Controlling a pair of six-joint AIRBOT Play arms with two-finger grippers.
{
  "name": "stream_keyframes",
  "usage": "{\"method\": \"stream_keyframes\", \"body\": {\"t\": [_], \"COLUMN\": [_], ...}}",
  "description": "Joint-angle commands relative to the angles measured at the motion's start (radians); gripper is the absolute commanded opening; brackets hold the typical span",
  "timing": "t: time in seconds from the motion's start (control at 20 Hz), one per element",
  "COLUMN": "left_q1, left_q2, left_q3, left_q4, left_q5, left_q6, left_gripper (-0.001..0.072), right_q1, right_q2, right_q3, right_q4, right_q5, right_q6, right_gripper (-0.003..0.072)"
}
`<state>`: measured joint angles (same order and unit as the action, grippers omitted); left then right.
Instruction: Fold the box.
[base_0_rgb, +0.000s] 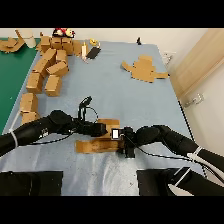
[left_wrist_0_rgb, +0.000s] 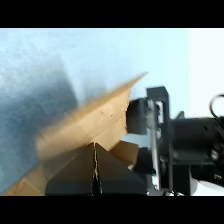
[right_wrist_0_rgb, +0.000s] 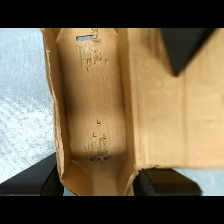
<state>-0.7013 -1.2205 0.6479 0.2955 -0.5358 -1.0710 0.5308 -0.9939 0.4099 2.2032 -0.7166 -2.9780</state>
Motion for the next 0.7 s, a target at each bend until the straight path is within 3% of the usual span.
{"method": "stream_keyframes", "body": {"t": [0.0, 0.65], "left_q1": [-0.002, 0.008], "left_q2": [-0.067, -0.082], "left_q3": [0.018, 0.018], "left_q4": [-0.002, 0.038], "left_q5": [0.023, -0.003], "left_q6": [-0.032, -0.048], "left_gripper": [0.001, 0.0009], "right_q1": [0.0, 0.0], "right_q2": [0.0, 0.0], "right_q3": [0.0, 0.0], "right_q4": [0.0, 0.0], "right_q5": [0.0, 0.0], "right_q6": [0.0, 0.0], "right_gripper": [0.0473, 0.0473]}}
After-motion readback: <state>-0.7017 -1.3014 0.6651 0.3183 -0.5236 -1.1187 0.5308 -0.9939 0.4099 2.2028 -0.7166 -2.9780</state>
